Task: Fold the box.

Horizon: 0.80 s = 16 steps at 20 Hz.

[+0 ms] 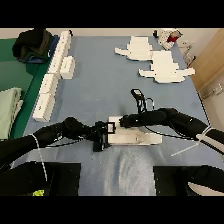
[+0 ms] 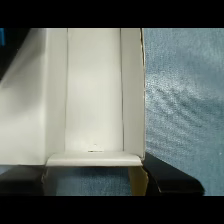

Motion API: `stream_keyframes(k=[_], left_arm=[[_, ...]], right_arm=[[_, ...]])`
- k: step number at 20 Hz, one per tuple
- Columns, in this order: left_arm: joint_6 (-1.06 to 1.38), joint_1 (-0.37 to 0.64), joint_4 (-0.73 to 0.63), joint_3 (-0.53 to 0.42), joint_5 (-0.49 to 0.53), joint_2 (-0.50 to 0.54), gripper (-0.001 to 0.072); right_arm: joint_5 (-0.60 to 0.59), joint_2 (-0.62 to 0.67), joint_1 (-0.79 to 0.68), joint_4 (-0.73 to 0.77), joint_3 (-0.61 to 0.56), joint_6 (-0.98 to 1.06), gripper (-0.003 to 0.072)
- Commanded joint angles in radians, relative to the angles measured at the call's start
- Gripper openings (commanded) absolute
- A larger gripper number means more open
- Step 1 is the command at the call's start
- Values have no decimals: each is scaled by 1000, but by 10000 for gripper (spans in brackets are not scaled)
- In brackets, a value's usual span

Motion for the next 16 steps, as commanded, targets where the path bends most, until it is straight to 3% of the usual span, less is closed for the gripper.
stream_keyframes(k=[1,5,9,10,11,12,16], left_arm=[[0,1,0,1,0,-1,404],[0,1,0,1,0,-1,404],[0,1,0,1,0,-1,403],[0,1,0,1,0,-1,404],[0,1,0,1,0,-1,403],[0,1,0,1,0,-1,404],[0,1,0,1,0,-1,404]], right_arm=[[-77,80,1,-129,40,-11,160],[-293,255,2,-293,42,-43,161],[-612,429,2,-298,-13,-329,165],[-655,463,1,-315,-36,-357,269],[-674,490,1,-338,-64,-391,529],[-671,508,2,-359,-96,-447,672],[-495,512,2,-410,-212,-659,676]])
